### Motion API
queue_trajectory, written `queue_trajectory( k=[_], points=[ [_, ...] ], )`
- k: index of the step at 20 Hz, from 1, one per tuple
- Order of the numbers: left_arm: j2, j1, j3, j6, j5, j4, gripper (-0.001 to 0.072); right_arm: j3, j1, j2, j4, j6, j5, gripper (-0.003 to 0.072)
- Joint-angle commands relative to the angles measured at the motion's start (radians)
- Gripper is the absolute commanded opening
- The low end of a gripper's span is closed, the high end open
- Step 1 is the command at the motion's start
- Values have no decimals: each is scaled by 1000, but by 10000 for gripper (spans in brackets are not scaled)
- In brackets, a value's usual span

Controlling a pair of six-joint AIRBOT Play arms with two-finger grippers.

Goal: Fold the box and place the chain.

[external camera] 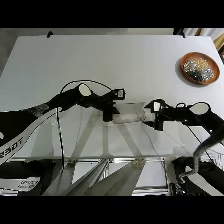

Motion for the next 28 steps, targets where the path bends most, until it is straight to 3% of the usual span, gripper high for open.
queue_trajectory(
  k=[1,28],
  points=[
    [1,-1,0,0,0,0,11,1,-3,-21,35,-21,0,664],
    [1,-1,0,0,0,0,11,48,23,-200,54,-30,27,655]
  ],
)
